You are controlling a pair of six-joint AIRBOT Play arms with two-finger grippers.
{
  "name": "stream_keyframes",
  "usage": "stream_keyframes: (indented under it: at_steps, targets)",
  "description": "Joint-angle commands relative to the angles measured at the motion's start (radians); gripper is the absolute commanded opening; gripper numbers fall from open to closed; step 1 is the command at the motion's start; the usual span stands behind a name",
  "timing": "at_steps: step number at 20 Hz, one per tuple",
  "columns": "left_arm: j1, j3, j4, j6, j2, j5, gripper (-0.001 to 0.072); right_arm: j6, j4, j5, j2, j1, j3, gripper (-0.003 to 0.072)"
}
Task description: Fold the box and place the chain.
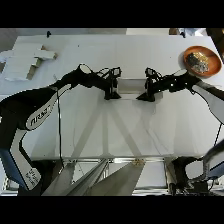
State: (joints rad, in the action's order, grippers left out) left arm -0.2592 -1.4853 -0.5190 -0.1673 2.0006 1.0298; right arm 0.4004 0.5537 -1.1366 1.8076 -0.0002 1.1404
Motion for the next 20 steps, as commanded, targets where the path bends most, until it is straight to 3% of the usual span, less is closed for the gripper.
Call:
stream_keyframes:
  at_steps: [1,15,20]
  targets:
    - [0.000,0.000,0.000,0.000,0.000,0.000,0.0350,0.000,0.000,0.000,0.000,0.000,0.001,0.0521]
    - [0.000,0.000,0.000,0.000,0.000,0.000,0.0350,-0.001,-0.001,-0.003,0.000,0.000,0.001,0.0523]
    - [0.000,0.000,0.000,0.000,0.000,0.000,0.0350,-0.038,0.001,0.000,-0.005,0.000,0.001,0.0675]
